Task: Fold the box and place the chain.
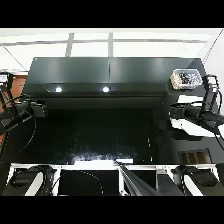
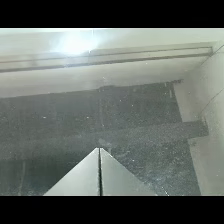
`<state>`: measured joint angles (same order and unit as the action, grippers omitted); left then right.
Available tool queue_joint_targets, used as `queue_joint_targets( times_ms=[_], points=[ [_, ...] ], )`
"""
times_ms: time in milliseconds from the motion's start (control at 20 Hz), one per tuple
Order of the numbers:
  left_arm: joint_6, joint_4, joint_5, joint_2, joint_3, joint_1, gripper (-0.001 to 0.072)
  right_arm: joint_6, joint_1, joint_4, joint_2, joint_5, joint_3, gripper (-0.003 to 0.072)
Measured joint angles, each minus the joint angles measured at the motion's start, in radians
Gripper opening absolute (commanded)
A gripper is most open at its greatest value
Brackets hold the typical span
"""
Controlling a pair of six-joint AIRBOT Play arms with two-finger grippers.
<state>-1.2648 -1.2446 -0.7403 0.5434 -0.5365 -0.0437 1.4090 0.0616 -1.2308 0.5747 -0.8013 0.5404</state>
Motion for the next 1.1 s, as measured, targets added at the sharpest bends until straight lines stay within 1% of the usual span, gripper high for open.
queue_joint_targets(
  times_ms=[850, 1050, 1100],
  points=[
    [0.000, 0.002, 0.001, 0.001, 0.000, 0.000, 0.0032, 0.000, 0.000, 0.003, 0.000, 0.000, 0.000, 0.0041],
    [0.000, 0.006, 0.072, 0.001, 0.000, 0.000, 0.0033, 0.001, 0.000, 0.031, 0.000, 0.022, 0.000, 0.0043],
    [0.000, 0.008, 0.095, 0.001, 0.000, 0.000, 0.0033, 0.002, 0.000, 0.037, 0.000, 0.037, 0.000, 0.0185]
  ],
)
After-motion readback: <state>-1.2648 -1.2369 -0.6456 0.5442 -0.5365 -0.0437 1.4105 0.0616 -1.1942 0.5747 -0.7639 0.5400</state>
